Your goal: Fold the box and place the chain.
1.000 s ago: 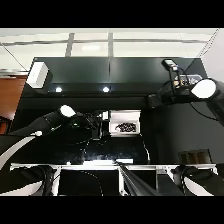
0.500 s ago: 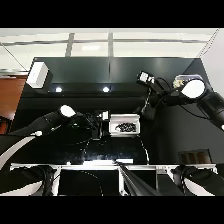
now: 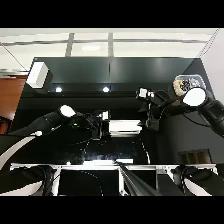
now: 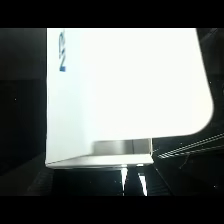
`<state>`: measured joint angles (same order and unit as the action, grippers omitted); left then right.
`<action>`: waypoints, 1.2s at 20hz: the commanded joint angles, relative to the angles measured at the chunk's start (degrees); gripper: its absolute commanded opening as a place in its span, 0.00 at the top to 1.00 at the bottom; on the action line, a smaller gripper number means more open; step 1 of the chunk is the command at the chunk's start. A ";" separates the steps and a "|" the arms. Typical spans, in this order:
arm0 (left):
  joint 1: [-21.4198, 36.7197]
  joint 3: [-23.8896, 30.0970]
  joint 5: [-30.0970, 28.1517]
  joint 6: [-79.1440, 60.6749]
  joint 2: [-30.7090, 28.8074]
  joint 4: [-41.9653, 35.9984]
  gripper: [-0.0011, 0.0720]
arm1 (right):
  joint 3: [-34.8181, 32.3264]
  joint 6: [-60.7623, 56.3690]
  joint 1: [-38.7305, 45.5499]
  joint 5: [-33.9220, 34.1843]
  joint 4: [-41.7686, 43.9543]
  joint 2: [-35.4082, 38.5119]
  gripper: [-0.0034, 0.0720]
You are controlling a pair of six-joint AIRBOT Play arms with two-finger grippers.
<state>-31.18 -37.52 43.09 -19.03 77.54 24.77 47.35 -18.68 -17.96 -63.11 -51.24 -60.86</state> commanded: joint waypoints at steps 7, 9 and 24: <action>-0.02 -0.04 0.00 0.00 0.02 0.00 0.44 | -2.21 2.62 -5.09 4.44 -1.40 -0.13 0.01; -0.02 -0.04 0.00 0.00 0.02 0.00 0.44 | -2.21 3.08 -5.11 4.20 -1.27 -0.13 0.01; -0.02 -0.04 0.00 -0.02 0.02 0.00 0.44 | -4.98 3.39 -5.38 4.33 0.04 -0.15 0.01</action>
<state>-31.18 -37.52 43.09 -19.00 77.54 24.77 42.48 -15.40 -23.29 -59.33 -51.27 -60.99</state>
